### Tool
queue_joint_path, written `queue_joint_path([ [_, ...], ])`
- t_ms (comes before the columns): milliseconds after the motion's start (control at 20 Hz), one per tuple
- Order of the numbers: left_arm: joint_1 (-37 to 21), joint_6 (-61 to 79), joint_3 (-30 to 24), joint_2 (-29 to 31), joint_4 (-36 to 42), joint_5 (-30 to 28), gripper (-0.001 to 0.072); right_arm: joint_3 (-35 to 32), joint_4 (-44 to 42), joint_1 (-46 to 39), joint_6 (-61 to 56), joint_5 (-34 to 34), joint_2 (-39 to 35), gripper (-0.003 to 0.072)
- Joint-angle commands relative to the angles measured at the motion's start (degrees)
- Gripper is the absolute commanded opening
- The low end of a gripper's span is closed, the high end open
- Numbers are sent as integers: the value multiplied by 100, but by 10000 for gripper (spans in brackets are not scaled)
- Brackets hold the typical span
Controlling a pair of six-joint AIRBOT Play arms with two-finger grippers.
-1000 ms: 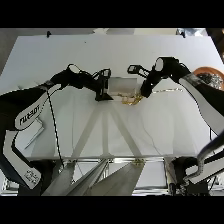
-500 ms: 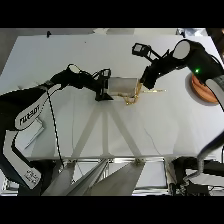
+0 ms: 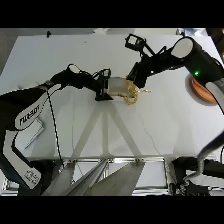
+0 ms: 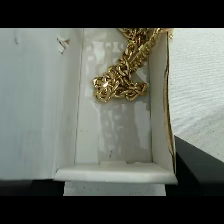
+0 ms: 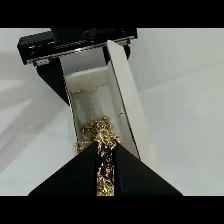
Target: Fold the box and place the chain.
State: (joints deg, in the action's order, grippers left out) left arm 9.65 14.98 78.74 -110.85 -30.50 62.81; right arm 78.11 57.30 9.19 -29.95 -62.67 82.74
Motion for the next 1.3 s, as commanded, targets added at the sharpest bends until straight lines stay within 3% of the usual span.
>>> queue_joint_path([
  [0, -2, 2, -2, -4, 0, -2, 218, 4, 544, 214, -221, -20, 382, 8],
  [200, -2, 2, -2, -4, 0, -2, 218, 4, 981, 223, -839, -157, 828, 23],
  [300, -2, 2, -2, -4, 0, -2, 218, 4, 975, 223, -1043, -33, 846, 269],
  [650, -2, 2, -2, -4, 0, -2, 218, 4, 1471, 48, -1174, -439, 173, 278],
  [800, -2, 2, -2, -4, -2, -2, 218, 4, 1471, -299, -778, -927, -52, 323],
  [950, -2, 2, -2, -4, 0, -2, 218, 2, 1469, -590, -358, -1071, 46, 439],
  [1250, -2, 2, -2, -4, 0, -2, 218, 0, 1279, -890, 800, -1147, 675, 439],
])
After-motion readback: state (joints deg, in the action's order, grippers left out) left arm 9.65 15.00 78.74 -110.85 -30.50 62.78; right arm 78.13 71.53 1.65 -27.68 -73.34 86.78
